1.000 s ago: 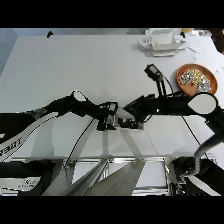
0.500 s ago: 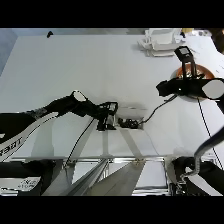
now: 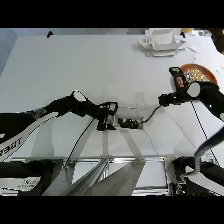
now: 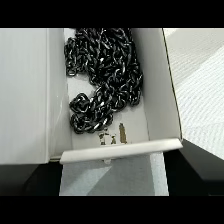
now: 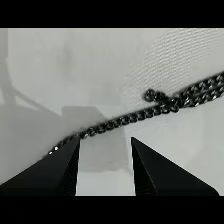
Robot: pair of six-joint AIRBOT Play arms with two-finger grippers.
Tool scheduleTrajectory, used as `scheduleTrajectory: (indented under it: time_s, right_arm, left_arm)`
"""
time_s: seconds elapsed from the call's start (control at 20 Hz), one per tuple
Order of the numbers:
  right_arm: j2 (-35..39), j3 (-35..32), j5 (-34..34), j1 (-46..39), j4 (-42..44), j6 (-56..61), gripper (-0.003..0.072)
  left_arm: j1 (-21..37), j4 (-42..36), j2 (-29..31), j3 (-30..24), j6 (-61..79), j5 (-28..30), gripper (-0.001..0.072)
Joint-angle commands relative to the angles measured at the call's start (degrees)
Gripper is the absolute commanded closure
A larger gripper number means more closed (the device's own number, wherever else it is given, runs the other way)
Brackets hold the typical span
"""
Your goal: Fold the box and place the chain.
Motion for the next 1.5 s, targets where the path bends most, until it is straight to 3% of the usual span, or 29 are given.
scheduleTrajectory:
  time_s: [0.0, 0.35, 0.5, 0.6, 0.65, 0.8, 0.95, 1.15, 1.45]
  right_arm:
    - [-2.45, -1.36, -0.83, 0.09, -0.76, 1.4, 0.0367]
    - [-5.01, -1.38, -2.95, 3.78, -0.74, 1.36, 0.0369]
    - [-5.01, -1.38, -2.58, 3.78, -1.05, 1.36, 0.0451]
    - [-5.01, -1.38, -1.81, 3.78, -1.09, 1.2, 0.0637]
    - [-5.01, -1.38, -0.96, 3.78, -1.07, 0.85, 0.0669]
    - [-4.13, -1.38, 2.71, 3.78, -1.11, 0.83, 0.067]
    - [2.1, -1.38, 6.08, 3.8, -0.42, 0.85, 0.0669]
    - [16.98, -1.38, 13.49, 3.8, 7.15, -2.34, 0.0669]
    - [36.26, -1.38, 17.51, 3.78, 14.4, -4.98, 0.0669]
  left_arm:
    - [0.04, 0.02, 0.04, 0.04, 0.0, 0.02, 0.0627]
    - [0.04, 0.0, 0.04, 0.02, 0.0, 0.02, 0.0627]
    - [0.04, 0.02, 0.04, 0.02, 0.0, 0.02, 0.0627]
    - [0.04, 0.0, 0.04, 0.02, 0.0, 0.02, 0.0627]
    - [0.04, 0.02, 0.04, 0.02, 0.0, 0.02, 0.0627]
    - [0.04, 0.02, 0.04, 0.02, 0.0, 0.02, 0.0627]
    - [0.04, 0.02, 0.04, 0.02, 0.0, 0.02, 0.0627]
    - [0.04, 0.0, 0.04, 0.02, 0.0, 0.02, 0.0627]
    - [0.04, 0.02, 0.04, 0.02, 0.0, 0.02, 0.0627]
